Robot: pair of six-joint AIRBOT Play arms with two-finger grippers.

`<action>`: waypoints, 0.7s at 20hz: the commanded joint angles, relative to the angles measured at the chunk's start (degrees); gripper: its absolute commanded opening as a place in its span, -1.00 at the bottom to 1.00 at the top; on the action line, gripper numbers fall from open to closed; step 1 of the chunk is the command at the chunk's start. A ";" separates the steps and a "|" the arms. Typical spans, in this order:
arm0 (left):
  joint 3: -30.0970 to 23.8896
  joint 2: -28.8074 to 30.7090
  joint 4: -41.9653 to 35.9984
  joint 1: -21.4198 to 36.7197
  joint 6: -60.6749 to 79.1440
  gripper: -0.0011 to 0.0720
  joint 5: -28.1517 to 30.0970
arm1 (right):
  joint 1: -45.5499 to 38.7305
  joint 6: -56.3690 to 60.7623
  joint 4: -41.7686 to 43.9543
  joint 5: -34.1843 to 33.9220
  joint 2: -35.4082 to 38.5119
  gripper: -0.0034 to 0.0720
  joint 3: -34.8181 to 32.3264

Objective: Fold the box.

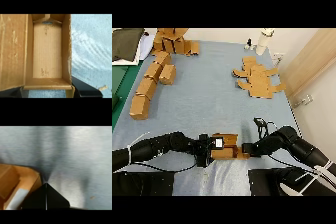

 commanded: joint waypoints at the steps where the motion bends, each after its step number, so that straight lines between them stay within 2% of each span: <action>1: 0.02 0.00 0.02 0.02 0.02 0.46 0.00 | -0.02 -5.40 9.70 4.28 -0.74 -0.91 -0.22; 7: 0.02 0.00 0.02 0.02 0.02 0.46 0.00 | -0.02 -4.92 11.17 2.71 5.62 -0.91 0.68; 10: 0.02 0.00 0.02 0.02 0.02 0.46 0.00 | -0.02 -4.46 10.99 2.36 6.49 -0.90 0.68; 11: 0.02 0.00 0.02 0.02 0.02 0.46 0.00 | -0.02 -4.46 10.99 2.38 6.54 -0.78 0.68; 12: 0.02 0.00 0.02 0.02 0.02 0.46 0.00 | -0.02 -4.48 10.95 2.40 6.54 -0.48 0.68; 14: 0.02 0.00 0.02 0.02 0.02 0.46 0.00 | -0.02 -4.46 10.45 2.34 6.54 -0.44 0.68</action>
